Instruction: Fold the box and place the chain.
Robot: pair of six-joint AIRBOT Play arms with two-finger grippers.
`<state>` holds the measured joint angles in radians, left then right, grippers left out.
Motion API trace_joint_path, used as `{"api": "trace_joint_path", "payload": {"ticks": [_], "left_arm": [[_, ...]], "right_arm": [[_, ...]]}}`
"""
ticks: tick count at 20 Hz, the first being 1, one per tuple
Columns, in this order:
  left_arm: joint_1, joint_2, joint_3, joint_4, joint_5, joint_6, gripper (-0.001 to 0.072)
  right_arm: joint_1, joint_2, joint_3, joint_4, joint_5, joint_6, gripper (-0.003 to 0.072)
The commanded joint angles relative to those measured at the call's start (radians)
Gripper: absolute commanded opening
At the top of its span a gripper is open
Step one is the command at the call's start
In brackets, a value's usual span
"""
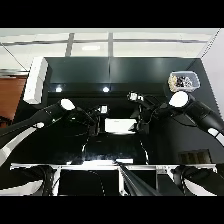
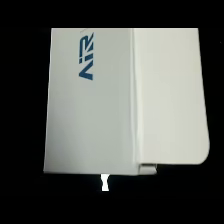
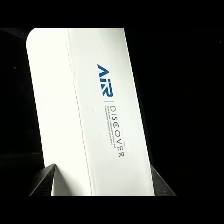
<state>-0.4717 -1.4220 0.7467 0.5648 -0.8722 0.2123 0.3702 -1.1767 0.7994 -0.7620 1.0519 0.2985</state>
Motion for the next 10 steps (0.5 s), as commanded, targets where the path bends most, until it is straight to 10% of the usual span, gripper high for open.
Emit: {"api": "trace_joint_path", "payload": {"ticks": [1,3,4,10], "left_arm": [[0.000,-0.001,0.000,0.000,0.000,0.000,0.0493],[0.000,-0.001,0.000,0.000,0.000,0.000,0.0494],[0.000,-0.001,0.000,0.000,0.000,0.000,0.0493],[0.000,-0.001,0.000,0.000,0.000,0.000,0.0493]], "right_arm": [[0.000,0.002,-0.014,0.022,-0.029,-0.045,0.0720],[0.000,0.002,-0.014,0.033,-0.028,-0.045,0.0675],[0.000,0.002,-0.014,0.034,-0.027,-0.043,0.0474],[0.000,0.002,-0.014,0.062,-0.023,-0.024,0.0415]]}}
